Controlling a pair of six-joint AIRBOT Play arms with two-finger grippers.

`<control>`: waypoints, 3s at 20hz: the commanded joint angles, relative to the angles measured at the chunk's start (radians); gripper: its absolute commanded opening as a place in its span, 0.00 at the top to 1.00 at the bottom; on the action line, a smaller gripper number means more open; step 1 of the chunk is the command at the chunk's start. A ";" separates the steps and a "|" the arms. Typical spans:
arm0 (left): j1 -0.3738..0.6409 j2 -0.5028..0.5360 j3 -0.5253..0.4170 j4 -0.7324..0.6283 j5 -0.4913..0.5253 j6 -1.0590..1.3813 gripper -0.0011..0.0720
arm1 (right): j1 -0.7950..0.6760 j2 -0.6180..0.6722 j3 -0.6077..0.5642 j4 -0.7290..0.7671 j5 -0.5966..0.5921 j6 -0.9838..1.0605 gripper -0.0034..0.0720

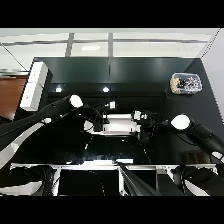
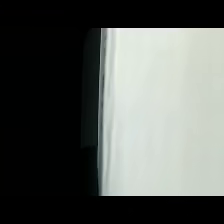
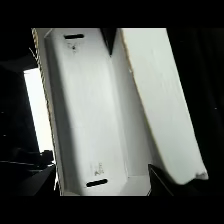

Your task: Fold the box and place the chain.

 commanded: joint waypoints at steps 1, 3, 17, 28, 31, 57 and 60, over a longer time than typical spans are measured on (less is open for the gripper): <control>-0.001 0.000 0.000 0.000 0.001 0.004 0.94 | 0.000 0.002 0.008 -0.044 -0.064 -0.008 0.10; -0.001 0.000 0.000 0.000 0.001 0.004 0.94 | -0.011 0.002 0.008 -0.042 -0.079 -0.008 0.10; -0.001 0.000 0.000 0.000 -0.002 0.003 0.94 | -0.037 -0.074 0.008 0.210 0.043 -0.293 0.10; -0.001 0.000 0.000 0.000 -0.002 0.003 0.94 | -0.037 -0.200 0.007 0.128 0.046 -0.355 0.10; -0.001 0.000 0.000 0.000 -0.002 0.003 0.94 | -0.037 -0.212 0.007 0.119 0.045 -0.355 0.14; 0.000 0.083 0.002 0.074 -0.061 -0.092 0.38 | -0.036 -0.217 0.008 0.116 0.010 -0.336 0.33; 0.000 0.204 0.002 0.260 -0.237 -0.291 0.38 | -0.036 -0.217 0.008 0.115 0.011 -0.336 0.33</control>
